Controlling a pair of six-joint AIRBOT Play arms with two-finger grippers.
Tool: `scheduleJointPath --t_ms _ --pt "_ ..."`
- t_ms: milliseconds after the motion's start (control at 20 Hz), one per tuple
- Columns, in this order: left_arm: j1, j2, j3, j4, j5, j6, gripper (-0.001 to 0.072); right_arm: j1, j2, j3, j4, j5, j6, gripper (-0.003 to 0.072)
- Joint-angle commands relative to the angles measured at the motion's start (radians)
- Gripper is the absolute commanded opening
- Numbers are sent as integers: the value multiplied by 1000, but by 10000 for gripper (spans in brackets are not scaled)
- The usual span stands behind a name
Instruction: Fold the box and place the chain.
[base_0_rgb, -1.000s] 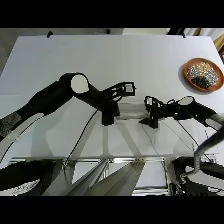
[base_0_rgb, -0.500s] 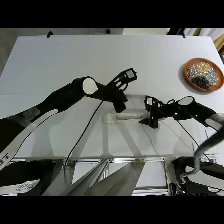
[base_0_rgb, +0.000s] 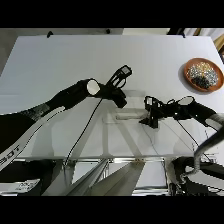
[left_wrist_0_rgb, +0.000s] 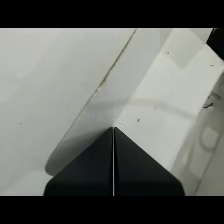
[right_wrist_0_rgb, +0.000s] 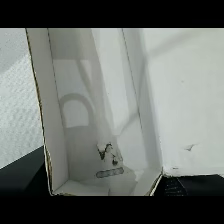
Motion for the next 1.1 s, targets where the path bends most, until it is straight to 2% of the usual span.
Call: scheduleJointPath --t_ms 0,100,250,400,550,800,1050 --pt "2 61 0 51 -63 -2 7 1 0 0 0 0 0 451" --pt "2 121 0 174 -143 -4 7 1 0 0 0 0 0 451" --pt "10 185 0 389 -325 -28 7 1 0 0 0 0 0 451" --pt "26 194 -2 422 -439 -26 6 1 0 0 0 0 0 451" --pt "27 194 -35 407 -421 2 6 1 0 0 0 0 0 451" --pt "27 192 -121 218 -376 267 7 1 0 0 0 0 0 451" --pt "35 129 -133 95 -321 451 13 1 0 0 0 0 0 451"
